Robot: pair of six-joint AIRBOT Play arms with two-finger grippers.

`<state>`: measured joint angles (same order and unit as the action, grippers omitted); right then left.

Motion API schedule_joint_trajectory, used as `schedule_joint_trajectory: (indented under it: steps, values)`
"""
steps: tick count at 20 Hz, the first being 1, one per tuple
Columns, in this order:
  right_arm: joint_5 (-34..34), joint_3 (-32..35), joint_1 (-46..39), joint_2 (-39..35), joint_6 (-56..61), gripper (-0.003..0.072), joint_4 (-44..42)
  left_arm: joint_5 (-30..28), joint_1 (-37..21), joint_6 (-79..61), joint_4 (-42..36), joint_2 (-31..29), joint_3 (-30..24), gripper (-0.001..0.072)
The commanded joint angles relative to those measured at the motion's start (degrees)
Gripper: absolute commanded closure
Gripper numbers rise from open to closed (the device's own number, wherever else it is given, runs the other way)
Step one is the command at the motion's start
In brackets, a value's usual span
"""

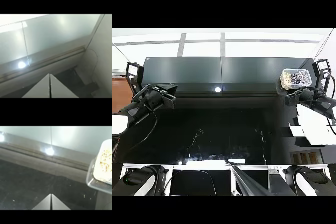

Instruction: Fold the box and place the chain.

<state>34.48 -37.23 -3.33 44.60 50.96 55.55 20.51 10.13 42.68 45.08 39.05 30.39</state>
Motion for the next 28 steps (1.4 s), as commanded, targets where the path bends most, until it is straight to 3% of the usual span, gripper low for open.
schedule_joint_trajectory:
  steps: [1,3,5,8,9,10,11,13,18,20,24,26,28]
  values:
    - [-0.1,0.0,0.0,0.0,0.0,0.0669,-0.4,-1.6,0.0,0.5,-0.6,0.1,0.0,0.0678]
    - [-3.0,0.0,0.0,0.0,-0.1,0.0669,-2.6,-2.9,0.0,0.4,-2.2,0.1,0.0,0.0678]
    - [-12.8,0.0,0.0,0.1,-0.3,0.0669,-5.7,-2.8,0.0,0.4,-2.3,0.2,0.0,0.0678]
    - [-29.4,0.0,-2.8,2.7,1.9,0.0667,-6.3,-8.0,0.1,0.4,-2.3,0.7,0.0,0.0678]
    - [-30.8,-0.1,-5.8,4.1,4.7,0.0564,-7.1,-8.9,0.1,0.4,-2.3,0.8,0.0,0.0678]
    - [-29.5,-0.5,-10.1,6.1,6.8,0.0201,-7.8,-9.5,0.1,0.4,-2.3,0.9,0.0,0.0675]
    - [-26.7,-0.9,-14.2,8.0,7.4,-0.0034,-7.9,-10.0,0.1,0.5,-2.3,0.9,0.0,0.0639]
    - [-19.1,-3.0,-23.7,12.3,7.8,-0.0034,-7.7,-10.9,0.1,0.9,-2.4,1.4,0.0,0.0000]
    - [-10.8,-10.7,-47.8,20.6,10.1,-0.0032,-6.9,-11.0,0.1,1.4,-2.4,2.3,0.0,0.0004]
    - [-4.3,-14.8,-54.4,24.6,9.6,-0.0032,-5.1,-11.1,0.1,1.4,-2.4,2.3,0.0,0.0005]
    - [10.8,-25.8,-57.6,32.8,9.2,-0.0032,11.8,-11.1,0.1,1.5,-2.5,2.3,0.0,0.0005]
    - [13.0,-26.9,-57.4,35.1,6.9,-0.0032,17.7,-11.1,0.1,1.5,-2.5,2.3,0.0,0.0005]
    - [15.5,-26.9,-58.1,37.5,4.4,-0.0031,18.4,-11.0,0.2,2.5,-2.5,2.3,0.0,0.0005]
